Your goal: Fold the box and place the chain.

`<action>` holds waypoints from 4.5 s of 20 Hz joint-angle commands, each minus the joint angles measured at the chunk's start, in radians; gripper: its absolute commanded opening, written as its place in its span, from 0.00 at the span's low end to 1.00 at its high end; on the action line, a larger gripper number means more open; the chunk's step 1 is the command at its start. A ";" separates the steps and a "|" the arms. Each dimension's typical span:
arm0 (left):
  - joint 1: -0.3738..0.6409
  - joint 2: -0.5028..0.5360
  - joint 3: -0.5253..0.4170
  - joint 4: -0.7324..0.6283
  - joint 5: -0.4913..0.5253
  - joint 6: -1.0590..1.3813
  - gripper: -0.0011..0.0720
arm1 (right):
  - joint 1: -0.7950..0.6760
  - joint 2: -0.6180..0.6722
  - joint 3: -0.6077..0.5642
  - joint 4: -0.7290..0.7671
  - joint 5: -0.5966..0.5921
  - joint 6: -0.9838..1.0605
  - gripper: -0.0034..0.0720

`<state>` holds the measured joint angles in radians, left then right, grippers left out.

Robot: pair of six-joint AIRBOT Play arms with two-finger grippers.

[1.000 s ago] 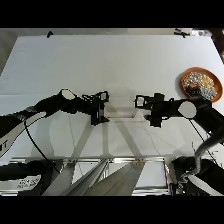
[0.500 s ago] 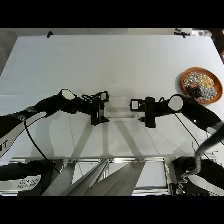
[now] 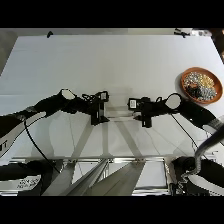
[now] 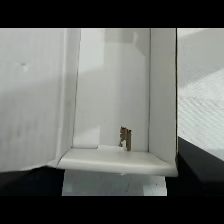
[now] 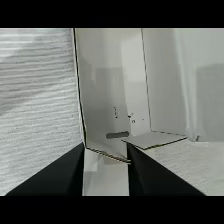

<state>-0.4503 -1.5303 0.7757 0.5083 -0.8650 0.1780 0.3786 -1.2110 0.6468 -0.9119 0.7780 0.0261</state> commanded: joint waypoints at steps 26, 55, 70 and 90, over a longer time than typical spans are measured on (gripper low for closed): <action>0.000 0.000 0.000 0.001 0.000 0.001 0.54 | 0.059 -0.050 0.001 0.078 -0.093 -0.141 0.25; 0.000 0.000 0.000 0.001 0.000 0.001 0.54 | 0.055 -0.007 0.001 0.050 -0.107 -0.100 0.38; 0.000 0.000 0.000 0.001 0.000 0.001 0.54 | -0.381 0.190 0.001 -0.080 0.220 0.564 0.05; 0.000 0.000 0.000 0.001 0.000 0.001 0.54 | -0.212 -0.090 -0.020 0.159 0.220 0.829 0.06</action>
<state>-0.4511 -1.5314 0.7750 0.5091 -0.8654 0.1787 0.1562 -1.2922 0.6270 -0.8135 0.9966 0.8616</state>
